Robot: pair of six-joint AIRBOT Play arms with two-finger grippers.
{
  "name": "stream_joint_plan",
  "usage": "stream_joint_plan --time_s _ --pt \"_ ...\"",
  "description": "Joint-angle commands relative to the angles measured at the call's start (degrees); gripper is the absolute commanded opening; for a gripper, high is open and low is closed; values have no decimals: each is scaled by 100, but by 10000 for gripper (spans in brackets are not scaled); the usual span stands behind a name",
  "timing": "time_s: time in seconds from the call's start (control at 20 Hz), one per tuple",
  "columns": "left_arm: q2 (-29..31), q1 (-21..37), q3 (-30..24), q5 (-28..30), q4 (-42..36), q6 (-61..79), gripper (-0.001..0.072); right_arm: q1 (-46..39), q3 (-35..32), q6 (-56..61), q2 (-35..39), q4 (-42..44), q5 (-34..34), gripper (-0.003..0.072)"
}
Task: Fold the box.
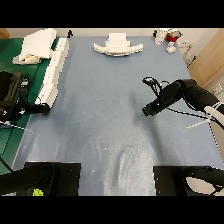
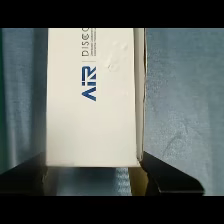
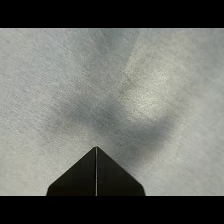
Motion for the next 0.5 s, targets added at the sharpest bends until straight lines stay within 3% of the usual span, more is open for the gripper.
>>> stream_joint_plan --time_s 0.0,0.25,0.45 --pt "-350 -116 339 210 -125 -50 415 -2 4 0 -4 0 2 4" --pt "-785 -199 841 157 -140 -44 415 -2 4 0 -4 0 2 5" --pt "-922 -227 887 149 -127 -39 415 -2 4 0 -4 0 0 4"
